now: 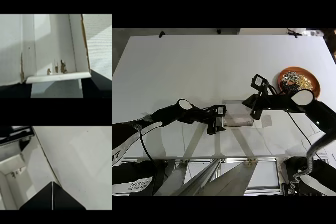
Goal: Fold the box and place the chain.
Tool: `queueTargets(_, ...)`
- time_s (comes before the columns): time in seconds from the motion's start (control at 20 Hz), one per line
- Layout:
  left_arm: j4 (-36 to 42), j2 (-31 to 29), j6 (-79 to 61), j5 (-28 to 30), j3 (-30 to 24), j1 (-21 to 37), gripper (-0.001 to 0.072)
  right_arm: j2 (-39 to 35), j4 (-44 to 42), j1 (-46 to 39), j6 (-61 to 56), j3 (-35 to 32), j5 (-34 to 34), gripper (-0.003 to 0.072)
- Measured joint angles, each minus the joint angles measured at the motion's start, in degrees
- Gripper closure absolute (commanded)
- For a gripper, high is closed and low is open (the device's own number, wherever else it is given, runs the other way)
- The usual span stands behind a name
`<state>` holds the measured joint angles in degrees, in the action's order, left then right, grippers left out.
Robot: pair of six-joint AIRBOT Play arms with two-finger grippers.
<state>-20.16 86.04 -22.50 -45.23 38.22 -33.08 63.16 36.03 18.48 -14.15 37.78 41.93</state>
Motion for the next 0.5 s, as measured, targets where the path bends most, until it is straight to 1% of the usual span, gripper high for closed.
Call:
queueTargets(0.1,0.0,0.0,0.02,0.0,0.0,0.0,0.0338,3.45,0.57,0.31,-2.82,0.0,-2.56,0.0676)
queueTargets(0.2,0.0,0.0,0.02,0.0,-0.02,0.0,0.0338,5.92,2.4,0.44,-5.55,0.0,-3.65,0.0675)
queueTargets(0.35,0.0,0.0,0.04,-0.04,-0.04,0.0,0.0338,8.07,4.55,0.55,-8.09,0.02,-3.3,0.0675)
queueTargets(0.5,-0.15,0.02,0.0,-0.22,-0.04,-0.02,0.0338,8.59,5.53,0.55,-9.14,0.07,-1.31,0.0675)
